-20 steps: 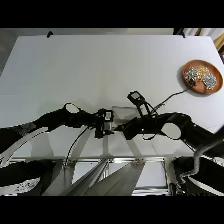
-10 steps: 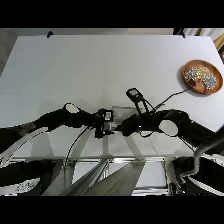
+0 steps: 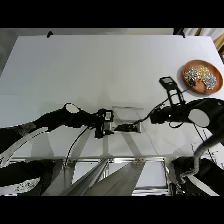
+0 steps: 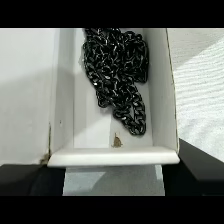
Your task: Fold the box and place the chain.
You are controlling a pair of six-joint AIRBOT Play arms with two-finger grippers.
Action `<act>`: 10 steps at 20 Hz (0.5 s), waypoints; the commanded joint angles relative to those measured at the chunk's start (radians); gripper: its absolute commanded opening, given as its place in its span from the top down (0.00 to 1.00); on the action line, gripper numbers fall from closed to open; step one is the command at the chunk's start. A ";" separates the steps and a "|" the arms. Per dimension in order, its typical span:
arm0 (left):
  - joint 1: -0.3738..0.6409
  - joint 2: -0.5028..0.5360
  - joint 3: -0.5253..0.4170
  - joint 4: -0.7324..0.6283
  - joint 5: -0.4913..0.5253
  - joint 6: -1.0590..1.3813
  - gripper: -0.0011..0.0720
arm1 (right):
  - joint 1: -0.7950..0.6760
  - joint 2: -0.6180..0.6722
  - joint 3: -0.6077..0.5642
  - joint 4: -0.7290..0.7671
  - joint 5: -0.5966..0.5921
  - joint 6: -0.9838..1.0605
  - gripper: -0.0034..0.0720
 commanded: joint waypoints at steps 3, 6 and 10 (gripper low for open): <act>0.000 0.001 0.000 0.000 0.000 0.000 0.61 | -0.190 -0.087 0.002 -0.082 -0.063 -0.038 0.72; 0.000 0.001 0.000 0.000 0.000 0.000 0.61 | -0.203 -0.242 0.002 -0.079 -0.106 -0.050 0.66; 0.000 0.001 0.000 0.000 0.000 0.000 0.61 | -0.203 -0.366 0.002 -0.016 -0.200 -0.069 0.65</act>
